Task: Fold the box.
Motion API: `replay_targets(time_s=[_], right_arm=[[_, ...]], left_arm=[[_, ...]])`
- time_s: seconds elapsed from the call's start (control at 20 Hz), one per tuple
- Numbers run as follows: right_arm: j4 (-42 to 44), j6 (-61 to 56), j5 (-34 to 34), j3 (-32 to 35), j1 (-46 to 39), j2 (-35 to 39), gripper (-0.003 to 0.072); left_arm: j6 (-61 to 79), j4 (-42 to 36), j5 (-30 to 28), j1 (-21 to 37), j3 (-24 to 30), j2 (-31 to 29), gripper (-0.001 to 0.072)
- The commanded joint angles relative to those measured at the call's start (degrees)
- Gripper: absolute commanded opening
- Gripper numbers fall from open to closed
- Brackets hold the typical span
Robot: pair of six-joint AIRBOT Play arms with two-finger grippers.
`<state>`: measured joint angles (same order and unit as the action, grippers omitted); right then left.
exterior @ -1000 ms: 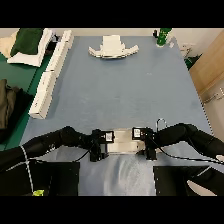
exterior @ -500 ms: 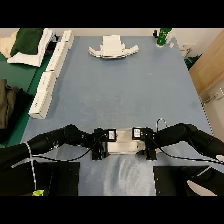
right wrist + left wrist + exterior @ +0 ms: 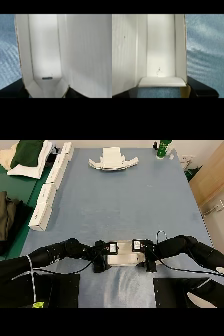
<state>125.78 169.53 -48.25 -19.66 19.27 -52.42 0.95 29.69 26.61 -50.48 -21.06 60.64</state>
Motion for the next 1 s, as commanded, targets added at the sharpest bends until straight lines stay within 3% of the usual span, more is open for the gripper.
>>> replay_targets(time_s=[0.0,0.05,0.1,0.7,0.8,0.95], right_arm=[[0.0,0.0,0.0,0.0,0.0,0.0,0.0514],[0.0,0.0,0.0,0.0,0.0,0.0,0.0515],[0.0,0.0,0.0,0.0,0.0,0.0,0.0515],[0.0,0.0,0.0,0.0,0.0,0.0,0.0515],[0.0,0.0,0.0,0.0,0.0,0.0,0.0515],[0.0,0.0,0.0,0.0,0.0,0.0,0.0515]], left_arm=[[-0.4,0.1,-0.7,-0.2,0.1,0.2,0.0699],[-0.4,0.1,-0.7,-0.2,0.1,0.2,0.068],[-0.3,0.1,-0.7,-0.2,0.2,0.2,0.0578],[-0.3,0.1,-0.5,-0.1,0.5,0.0,0.0615],[-0.3,-0.2,0.1,0.7,0.6,-0.3,0.0702],[-0.3,-0.2,0.5,2.2,1.9,-2.4,0.0701]])
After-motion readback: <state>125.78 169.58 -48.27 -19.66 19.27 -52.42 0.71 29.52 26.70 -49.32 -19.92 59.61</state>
